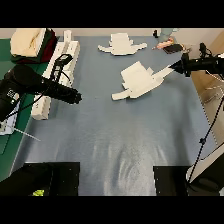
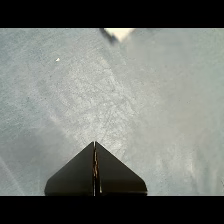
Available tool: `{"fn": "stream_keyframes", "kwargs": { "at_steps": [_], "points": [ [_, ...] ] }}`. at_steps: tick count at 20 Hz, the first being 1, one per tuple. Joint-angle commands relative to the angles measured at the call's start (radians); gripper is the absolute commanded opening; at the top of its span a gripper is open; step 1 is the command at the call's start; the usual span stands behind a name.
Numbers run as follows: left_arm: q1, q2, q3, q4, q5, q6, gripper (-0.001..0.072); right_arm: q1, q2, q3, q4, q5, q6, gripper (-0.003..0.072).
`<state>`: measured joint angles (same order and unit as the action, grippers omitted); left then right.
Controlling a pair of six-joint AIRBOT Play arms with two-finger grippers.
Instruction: Fold the box.
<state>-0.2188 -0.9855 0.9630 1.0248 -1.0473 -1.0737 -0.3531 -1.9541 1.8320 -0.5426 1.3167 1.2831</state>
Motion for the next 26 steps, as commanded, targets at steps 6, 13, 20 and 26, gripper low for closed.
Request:
{"fn": "stream_keyframes", "kwargs": {
  "at_steps": [6, 13, 20, 26],
  "points": [
    [0.0, 0.0, 0.0, 0.0, 0.0, 0.0, 0.0016, 0.182, 0.486, -0.641, -0.18, -0.082, 0.0, -0.0001],
    [0.0, 0.0, 0.0, 0.0, 0.0, 0.0, 0.0016, 0.262, 0.774, -0.951, -0.256, -0.192, -0.023, -0.0001],
    [0.0, 0.0, 0.0, 0.0, 0.0, 0.0, 0.0016, 0.262, 0.775, -0.951, -0.266, -0.181, 0.001, 0.0298],
    [0.0, 0.0, 0.0, 0.0, 0.0, 0.0, 0.0016, 0.256, 0.775, -0.941, -0.358, -0.214, 0.003, 0.0399]
  ]
}}
